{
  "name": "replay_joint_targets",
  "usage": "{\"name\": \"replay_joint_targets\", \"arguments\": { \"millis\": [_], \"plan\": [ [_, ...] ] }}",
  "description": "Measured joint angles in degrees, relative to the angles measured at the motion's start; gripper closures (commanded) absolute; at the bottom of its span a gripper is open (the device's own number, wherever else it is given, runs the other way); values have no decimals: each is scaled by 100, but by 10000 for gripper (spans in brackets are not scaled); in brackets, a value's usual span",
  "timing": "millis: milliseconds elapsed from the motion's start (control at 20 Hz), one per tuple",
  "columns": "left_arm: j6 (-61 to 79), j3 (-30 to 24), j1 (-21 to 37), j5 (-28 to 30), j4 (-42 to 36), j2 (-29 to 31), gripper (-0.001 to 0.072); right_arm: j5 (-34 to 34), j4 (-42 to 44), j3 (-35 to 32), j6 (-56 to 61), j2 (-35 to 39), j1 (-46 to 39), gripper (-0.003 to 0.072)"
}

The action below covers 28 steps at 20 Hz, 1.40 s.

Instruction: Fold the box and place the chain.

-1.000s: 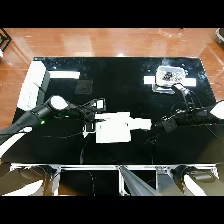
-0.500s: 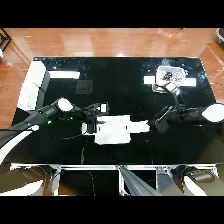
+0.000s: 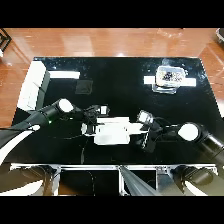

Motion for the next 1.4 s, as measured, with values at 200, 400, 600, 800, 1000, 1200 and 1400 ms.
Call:
{"name": "replay_joint_targets", "arguments": {
  "millis": [200, 400, 600, 800, 1000, 1200, 1400],
  "plan": [
    [-7, 0, 0, 4, 26, -2, 681, -570, -94, -210, -527, -9, 422, -11],
    [-7, -2, 0, 9, 37, -2, 681, -870, -37, -278, -1014, -63, 549, -11],
    [-9, -2, 0, 11, 39, -2, 681, -1110, 264, -295, -1569, -236, 586, -11],
    [-11, 0, 0, 22, 39, -2, 681, -1318, 717, -299, -1954, -514, 603, -11],
    [-11, -2, 0, 33, 42, -2, 681, -1561, 1045, -299, -2253, -802, 881, -11],
    [-13, -2, 0, 35, 39, -2, 681, -2065, 1344, -295, -2354, -892, 1189, -11],
    [-162, -2, 0, 39, 42, -2, 681, -2636, 1530, -208, -2396, -863, 1279, -11]
  ]
}}
